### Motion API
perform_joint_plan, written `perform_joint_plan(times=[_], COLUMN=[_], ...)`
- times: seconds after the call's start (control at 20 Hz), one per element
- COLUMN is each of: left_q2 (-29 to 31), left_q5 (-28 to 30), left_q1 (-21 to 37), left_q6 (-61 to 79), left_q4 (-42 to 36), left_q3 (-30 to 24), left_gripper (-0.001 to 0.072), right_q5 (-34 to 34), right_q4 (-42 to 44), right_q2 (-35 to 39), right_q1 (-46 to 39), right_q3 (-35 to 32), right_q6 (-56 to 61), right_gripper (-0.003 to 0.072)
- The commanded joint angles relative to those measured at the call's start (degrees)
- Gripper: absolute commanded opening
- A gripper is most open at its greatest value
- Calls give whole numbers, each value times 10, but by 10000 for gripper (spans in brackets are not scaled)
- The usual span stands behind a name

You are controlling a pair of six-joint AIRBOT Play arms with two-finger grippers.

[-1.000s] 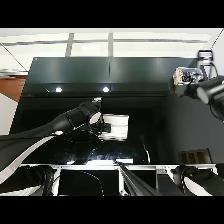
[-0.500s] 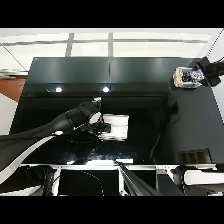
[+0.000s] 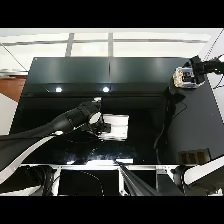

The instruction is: Fold the box and place the chain.

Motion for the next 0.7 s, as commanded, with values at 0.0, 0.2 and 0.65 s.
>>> perform_joint_plan(times=[0.0, 0.2, 0.65], left_q2=[0, 0, 0], left_q5=[-2, -1, -1], left_q1=[0, 0, 0], left_q6=[0, 0, 0], left_q4=[0, 0, 2], left_q3=[0, 0, 0], left_gripper=[34, 34, 34], right_q5=[-16, -23, -23], right_q4=[-4, -4, 3], right_q2=[-19, -30, -42], right_q1=[8, 16, 22], right_q3=[5, 5, 5], right_q6=[6, 10, 3], right_gripper=[639, 639, 292])
